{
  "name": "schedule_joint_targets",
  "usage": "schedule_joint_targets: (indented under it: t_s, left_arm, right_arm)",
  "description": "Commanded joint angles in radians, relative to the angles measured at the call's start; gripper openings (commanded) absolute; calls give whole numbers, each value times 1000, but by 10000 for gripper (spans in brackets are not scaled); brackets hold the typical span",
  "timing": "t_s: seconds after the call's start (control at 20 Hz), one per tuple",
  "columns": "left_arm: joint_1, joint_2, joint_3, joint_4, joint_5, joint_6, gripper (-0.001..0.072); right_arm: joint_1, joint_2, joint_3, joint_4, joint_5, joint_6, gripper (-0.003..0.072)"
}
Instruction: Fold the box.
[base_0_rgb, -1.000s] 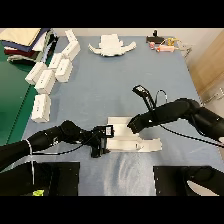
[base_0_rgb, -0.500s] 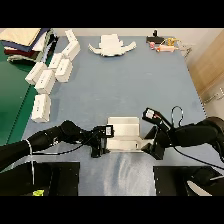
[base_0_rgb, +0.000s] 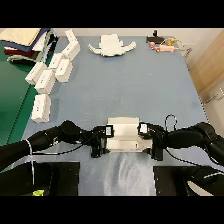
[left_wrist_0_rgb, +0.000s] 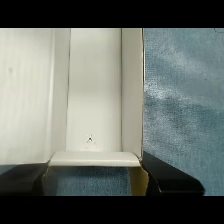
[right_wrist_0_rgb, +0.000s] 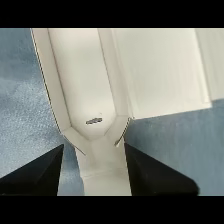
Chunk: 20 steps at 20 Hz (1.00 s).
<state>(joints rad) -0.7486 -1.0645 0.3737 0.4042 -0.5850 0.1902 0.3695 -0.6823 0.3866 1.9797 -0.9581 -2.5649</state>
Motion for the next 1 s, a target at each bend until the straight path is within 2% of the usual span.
schedule_joint_targets:
  t_s: [0.0,0.1,0.15,0.35,0.4,0.75,0.85,0.95]
  left_arm:
    - [0,-1,1,0,0,0,343]
    - [0,-1,1,0,0,0,342]
    - [0,-1,0,0,0,0,342]
    - [0,-1,1,0,0,0,342]
    - [0,-1,1,0,0,0,342]
    - [0,-1,1,0,0,0,342]
    - [0,-1,1,0,0,0,342]
    - [0,-1,1,0,0,0,342]
  right_arm:
    - [35,-57,-3,-9,69,-69,576]
    - [63,-84,-3,-22,102,-111,553]
    - [75,-94,-3,-32,121,-128,442]
    - [88,-103,-3,-35,149,-133,179]
    - [88,-103,-3,-34,149,-133,149]
    - [88,-103,-3,60,149,-133,137]
    - [88,-103,-3,61,149,-133,96]
    - [88,-103,-3,72,149,-133,97]
